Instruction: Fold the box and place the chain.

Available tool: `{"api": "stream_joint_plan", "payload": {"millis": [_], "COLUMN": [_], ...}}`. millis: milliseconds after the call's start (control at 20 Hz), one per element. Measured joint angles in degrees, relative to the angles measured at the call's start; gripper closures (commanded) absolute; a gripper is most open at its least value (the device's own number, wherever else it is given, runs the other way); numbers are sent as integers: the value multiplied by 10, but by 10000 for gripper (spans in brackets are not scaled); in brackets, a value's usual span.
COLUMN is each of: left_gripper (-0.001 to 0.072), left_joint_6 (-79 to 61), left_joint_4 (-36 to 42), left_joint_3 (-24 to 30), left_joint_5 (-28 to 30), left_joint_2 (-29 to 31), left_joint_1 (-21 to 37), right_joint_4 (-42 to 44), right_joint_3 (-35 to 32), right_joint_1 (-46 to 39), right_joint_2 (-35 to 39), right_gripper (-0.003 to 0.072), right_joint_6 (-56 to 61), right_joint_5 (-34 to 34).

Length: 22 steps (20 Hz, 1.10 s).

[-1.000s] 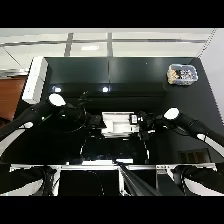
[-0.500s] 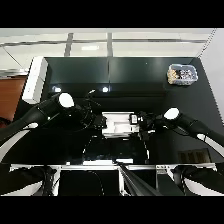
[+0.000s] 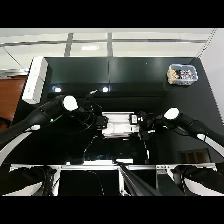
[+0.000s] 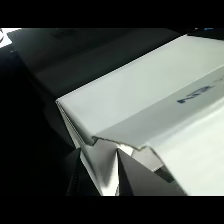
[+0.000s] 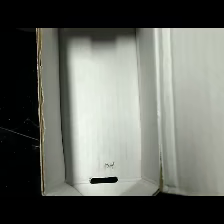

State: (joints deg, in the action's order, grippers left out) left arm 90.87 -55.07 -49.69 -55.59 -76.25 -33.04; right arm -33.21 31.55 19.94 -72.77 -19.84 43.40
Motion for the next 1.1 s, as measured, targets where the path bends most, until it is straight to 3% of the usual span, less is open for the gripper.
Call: {"api": "stream_joint_plan", "payload": {"millis": [350,600,850,1100], "left_gripper": [434,434,434,434], "left_joint_6": [99,217,338,418], "left_joint_4": [-88,-196,-290,-315], "left_joint_3": [-9,-38,-97,-118], "left_joint_5": [11,9,-41,-68], "left_joint_2": [0,-13,-60,-89], "left_joint_1": [-35,-87,-141,-163], "right_joint_4": [0,0,0,0], "right_joint_3": [0,0,0,0], "right_joint_1": [0,0,0,0], "right_joint_2": [0,0,0,0], "right_gripper": [490,490,490,490], "right_joint_6": [0,0,0,0], "right_joint_5": [0,0,0,0]}}
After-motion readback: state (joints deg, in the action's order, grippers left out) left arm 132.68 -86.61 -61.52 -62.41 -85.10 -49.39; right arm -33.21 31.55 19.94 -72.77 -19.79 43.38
